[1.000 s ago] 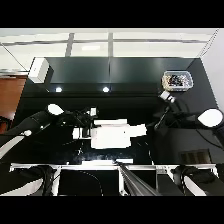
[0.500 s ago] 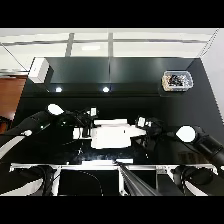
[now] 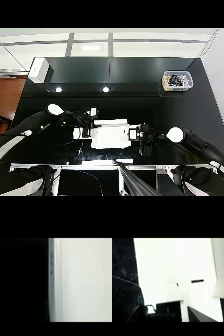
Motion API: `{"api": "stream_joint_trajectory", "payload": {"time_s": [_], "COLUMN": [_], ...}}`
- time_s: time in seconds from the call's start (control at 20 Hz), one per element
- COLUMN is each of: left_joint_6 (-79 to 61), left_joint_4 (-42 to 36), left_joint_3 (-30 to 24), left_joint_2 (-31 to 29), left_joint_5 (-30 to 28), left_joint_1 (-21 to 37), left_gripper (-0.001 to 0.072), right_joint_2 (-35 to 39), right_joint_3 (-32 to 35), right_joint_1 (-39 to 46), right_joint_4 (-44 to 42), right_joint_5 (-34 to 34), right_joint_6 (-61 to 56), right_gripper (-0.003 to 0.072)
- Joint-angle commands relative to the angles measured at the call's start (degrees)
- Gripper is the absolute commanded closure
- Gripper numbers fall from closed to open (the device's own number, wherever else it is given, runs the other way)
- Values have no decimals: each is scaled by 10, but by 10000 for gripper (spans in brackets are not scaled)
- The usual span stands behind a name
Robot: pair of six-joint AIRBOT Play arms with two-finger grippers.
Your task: Fold the box and place the chain.
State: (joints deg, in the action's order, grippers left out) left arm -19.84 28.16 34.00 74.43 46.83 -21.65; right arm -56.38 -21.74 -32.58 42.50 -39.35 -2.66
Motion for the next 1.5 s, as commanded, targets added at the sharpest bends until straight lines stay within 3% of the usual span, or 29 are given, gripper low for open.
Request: {"api": "stream_joint_trajectory", "payload": {"time_s": [0.0,0.5,0.75,1.15,1.45], "left_joint_6": [0,0,0,0,0], "left_joint_4": [0,0,0,0,0], "left_joint_3": [0,0,0,0,0], "left_joint_2": [0,0,0,0,0], "left_joint_5": [-1,-1,-1,-1,-1], "left_joint_1": [0,0,0,0,0], "left_gripper": [685,685,685,685,685], "right_joint_2": [-11,-41,-42,-32,-32], "right_joint_3": [0,0,-2,-73,-79], "right_joint_1": [-16,-50,-68,-2,32], "right_joint_4": [-27,-92,-110,-109,-110], "right_joint_5": [45,49,101,33,47], "right_joint_6": [36,66,65,59,59], "right_gripper": [4,5,5,5,5]}}
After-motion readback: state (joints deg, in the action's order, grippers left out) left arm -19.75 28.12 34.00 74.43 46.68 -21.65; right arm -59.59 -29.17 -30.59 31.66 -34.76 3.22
